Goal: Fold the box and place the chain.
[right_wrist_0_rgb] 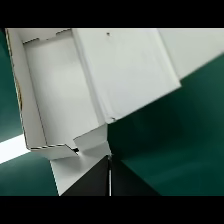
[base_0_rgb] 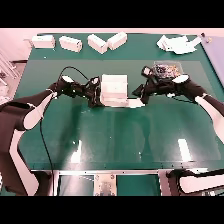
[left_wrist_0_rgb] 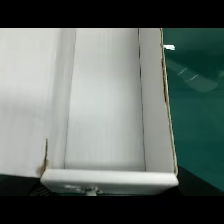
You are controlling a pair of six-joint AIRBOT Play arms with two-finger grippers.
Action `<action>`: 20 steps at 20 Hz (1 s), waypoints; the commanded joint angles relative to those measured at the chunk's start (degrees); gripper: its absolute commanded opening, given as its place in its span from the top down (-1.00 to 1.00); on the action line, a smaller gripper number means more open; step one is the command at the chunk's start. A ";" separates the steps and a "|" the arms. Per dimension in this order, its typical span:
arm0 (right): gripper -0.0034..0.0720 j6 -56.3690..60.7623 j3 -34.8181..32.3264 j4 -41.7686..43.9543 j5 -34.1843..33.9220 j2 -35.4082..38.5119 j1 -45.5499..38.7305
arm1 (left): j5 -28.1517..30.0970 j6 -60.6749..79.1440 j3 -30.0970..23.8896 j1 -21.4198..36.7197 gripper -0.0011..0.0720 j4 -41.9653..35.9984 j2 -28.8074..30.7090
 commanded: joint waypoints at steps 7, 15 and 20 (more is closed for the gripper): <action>0.91 47.52 -0.04 -15.34 4.35 3.19 -9.33 | -0.04 0.02 0.00 0.04 -0.47 0.07 -0.02; 0.91 60.33 -1.44 -18.16 6.23 0.26 -9.25 | -0.02 0.02 0.00 0.04 -0.47 0.04 -0.02; 0.91 58.66 -1.68 -12.41 4.98 -4.48 -5.31 | -0.04 0.02 0.00 0.04 -0.47 0.04 -0.02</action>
